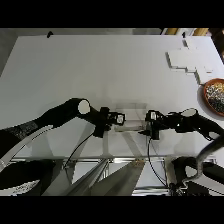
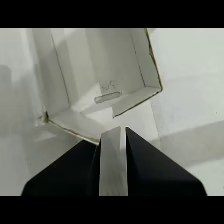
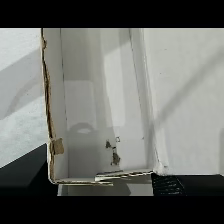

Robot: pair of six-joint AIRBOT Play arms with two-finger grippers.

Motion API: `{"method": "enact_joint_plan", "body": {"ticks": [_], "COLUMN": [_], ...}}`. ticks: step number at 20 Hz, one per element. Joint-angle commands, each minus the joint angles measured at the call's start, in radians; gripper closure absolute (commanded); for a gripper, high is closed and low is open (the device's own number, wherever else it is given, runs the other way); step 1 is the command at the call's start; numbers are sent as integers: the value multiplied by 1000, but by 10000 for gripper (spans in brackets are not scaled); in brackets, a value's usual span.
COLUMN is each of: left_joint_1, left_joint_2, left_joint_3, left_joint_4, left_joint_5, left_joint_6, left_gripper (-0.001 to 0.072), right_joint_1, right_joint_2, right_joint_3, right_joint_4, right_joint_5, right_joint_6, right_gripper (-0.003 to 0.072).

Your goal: Fold the box and place the chain.

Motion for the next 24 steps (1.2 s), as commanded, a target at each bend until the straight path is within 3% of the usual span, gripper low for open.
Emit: {"method": "enact_joint_plan", "body": {"ticks": [1,3,13,16,19,22,24], "left_joint_1": [-20,-30,-72,-88,-88,-87,-82], "left_joint_2": [-3,-3,-16,-24,-21,-19,2], "left_joint_3": [0,0,0,0,0,0,0], "left_joint_4": [-38,-59,-150,-150,-146,-137,-96], "left_joint_5": [39,63,139,145,142,136,98], "left_joint_6": [3,3,3,3,-39,-137,-214], "left_gripper": [540,582,576,542,219,245,506], "right_joint_1": [0,0,0,0,0,0,0], "right_joint_2": [1,1,1,1,1,1,1], "right_joint_3": [1,1,1,1,1,1,1], "right_joint_4": [0,0,0,0,0,0,0], "right_joint_5": [0,0,0,0,0,0,0], "right_joint_6": [0,0,0,0,0,0,0], "right_gripper": [279,279,279,279,279,279,279]}}
